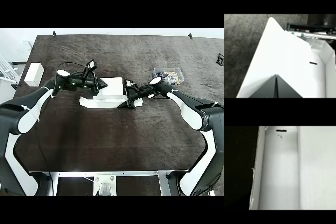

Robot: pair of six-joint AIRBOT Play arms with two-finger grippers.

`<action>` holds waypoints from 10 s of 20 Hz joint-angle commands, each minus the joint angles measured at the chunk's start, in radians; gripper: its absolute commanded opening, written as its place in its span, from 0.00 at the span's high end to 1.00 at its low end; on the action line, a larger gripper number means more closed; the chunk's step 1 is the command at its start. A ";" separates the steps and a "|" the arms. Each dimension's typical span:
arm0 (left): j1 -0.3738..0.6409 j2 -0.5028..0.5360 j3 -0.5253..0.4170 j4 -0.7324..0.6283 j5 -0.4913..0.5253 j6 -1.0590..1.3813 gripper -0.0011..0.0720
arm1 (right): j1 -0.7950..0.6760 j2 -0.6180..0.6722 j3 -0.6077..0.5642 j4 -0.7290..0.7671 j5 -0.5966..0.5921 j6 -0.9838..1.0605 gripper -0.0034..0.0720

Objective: Fold the box and place the chain.

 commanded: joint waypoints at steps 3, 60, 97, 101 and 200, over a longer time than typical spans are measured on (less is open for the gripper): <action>-0.004 -0.004 0.000 0.077 0.011 -0.047 0.96 | 0.000 0.000 0.000 -0.001 -0.001 0.000 0.22; 0.080 0.023 0.053 0.552 -0.308 -0.251 0.01 | 0.000 0.000 0.000 -0.001 -0.001 0.000 0.22; 0.035 -0.014 0.037 0.393 -0.306 -0.227 0.50 | 0.000 0.000 0.000 -0.001 -0.001 0.000 0.22; 0.023 -0.014 0.037 0.397 -0.286 -0.220 0.50 | 0.000 0.000 0.000 -0.001 -0.001 0.000 0.22; 0.226 -0.030 0.039 0.068 -0.657 0.093 0.96 | 0.000 0.000 0.000 -0.001 -0.001 0.000 0.22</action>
